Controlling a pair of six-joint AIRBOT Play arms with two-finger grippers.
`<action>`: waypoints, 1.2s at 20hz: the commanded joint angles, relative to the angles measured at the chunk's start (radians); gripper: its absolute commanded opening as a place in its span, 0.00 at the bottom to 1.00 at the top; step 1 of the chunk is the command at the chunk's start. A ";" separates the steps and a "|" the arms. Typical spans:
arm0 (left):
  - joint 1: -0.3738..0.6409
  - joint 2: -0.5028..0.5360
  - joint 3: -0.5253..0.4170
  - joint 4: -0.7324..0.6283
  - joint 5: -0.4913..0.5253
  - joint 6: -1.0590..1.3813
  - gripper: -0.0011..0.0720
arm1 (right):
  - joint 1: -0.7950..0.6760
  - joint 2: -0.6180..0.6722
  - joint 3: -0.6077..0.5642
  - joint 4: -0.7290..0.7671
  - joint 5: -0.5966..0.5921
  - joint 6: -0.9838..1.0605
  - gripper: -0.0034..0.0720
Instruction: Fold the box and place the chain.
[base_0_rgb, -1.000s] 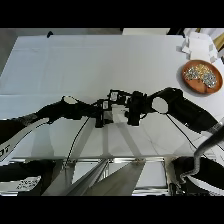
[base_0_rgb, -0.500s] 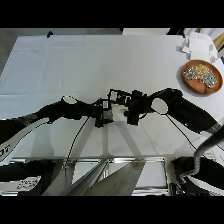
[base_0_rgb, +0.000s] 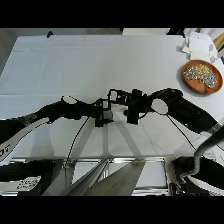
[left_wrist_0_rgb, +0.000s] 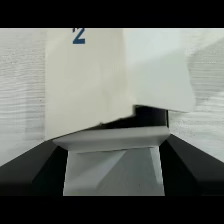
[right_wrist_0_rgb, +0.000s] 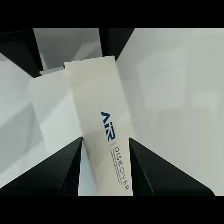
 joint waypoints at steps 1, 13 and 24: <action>-0.001 0.001 0.000 0.001 -0.003 -0.002 0.22 | -0.001 -0.002 -0.001 0.004 0.072 -0.060 0.44; -0.001 0.001 0.000 0.000 -0.003 -0.002 0.22 | 0.000 -0.002 -0.008 0.045 0.114 -0.082 0.50; -0.001 0.001 0.000 0.001 -0.003 -0.002 0.22 | -0.001 -0.003 -0.012 0.058 0.074 -0.109 0.50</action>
